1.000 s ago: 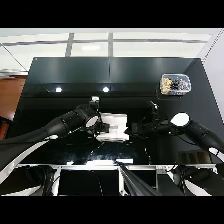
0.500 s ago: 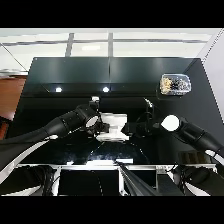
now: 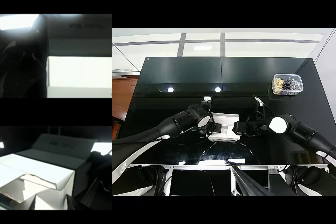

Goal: Fold the box and place the chain.

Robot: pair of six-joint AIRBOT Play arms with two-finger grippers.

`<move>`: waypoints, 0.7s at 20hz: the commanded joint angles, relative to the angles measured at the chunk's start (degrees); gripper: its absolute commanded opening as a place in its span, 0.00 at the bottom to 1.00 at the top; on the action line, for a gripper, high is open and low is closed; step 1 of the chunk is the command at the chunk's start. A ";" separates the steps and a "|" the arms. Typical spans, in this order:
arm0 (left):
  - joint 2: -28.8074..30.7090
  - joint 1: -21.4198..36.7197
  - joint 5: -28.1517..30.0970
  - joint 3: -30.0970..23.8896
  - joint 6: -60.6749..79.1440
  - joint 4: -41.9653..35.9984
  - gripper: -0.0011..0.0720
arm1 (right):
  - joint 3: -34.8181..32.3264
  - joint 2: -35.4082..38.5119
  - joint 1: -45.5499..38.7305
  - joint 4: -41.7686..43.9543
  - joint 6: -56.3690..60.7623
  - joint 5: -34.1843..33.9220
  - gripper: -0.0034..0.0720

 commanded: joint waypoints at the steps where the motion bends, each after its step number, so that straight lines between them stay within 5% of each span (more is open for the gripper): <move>1: -0.04 0.02 -0.02 0.02 0.00 0.00 0.06 | 0.31 -0.11 1.05 -3.78 5.09 -0.13 0.60; 14: -0.04 0.02 -0.02 0.02 0.02 0.00 0.06 | 6.75 -5.60 5.11 -10.01 10.93 2.08 0.60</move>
